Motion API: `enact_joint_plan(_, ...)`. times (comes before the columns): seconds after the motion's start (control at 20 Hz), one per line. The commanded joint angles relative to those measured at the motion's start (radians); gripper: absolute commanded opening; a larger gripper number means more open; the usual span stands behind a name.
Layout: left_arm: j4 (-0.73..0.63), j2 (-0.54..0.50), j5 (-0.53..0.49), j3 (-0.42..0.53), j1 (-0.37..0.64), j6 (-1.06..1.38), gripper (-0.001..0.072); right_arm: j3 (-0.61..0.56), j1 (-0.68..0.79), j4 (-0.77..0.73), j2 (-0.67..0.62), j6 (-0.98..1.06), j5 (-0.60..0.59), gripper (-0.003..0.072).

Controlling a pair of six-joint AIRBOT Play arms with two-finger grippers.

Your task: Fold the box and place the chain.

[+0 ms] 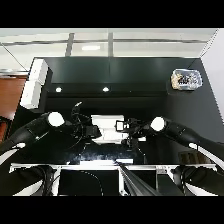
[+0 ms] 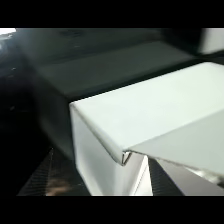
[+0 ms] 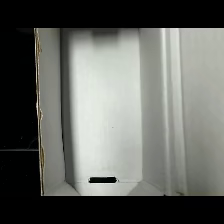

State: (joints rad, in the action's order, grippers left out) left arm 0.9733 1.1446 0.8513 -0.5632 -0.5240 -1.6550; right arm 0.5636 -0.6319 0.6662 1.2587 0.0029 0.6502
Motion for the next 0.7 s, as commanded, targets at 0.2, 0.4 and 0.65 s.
enact_joint_plan(0.2,0.592,0.023,0.129,-0.181,-0.259,-0.629,0.0404,0.001,-0.001,0.0,-0.001,0.0,0.0,0.0408)
enact_joint_plan(0.4,0.584,0.034,0.145,-0.2,-0.307,-0.719,0.0403,0.001,-0.001,0.0,-0.001,0.0,0.0,0.0408)
enact_joint_plan(0.65,0.582,0.106,0.159,-0.231,-0.361,-0.769,0.0403,0.001,-0.001,0.0,-0.001,0.0,0.0,0.0408)
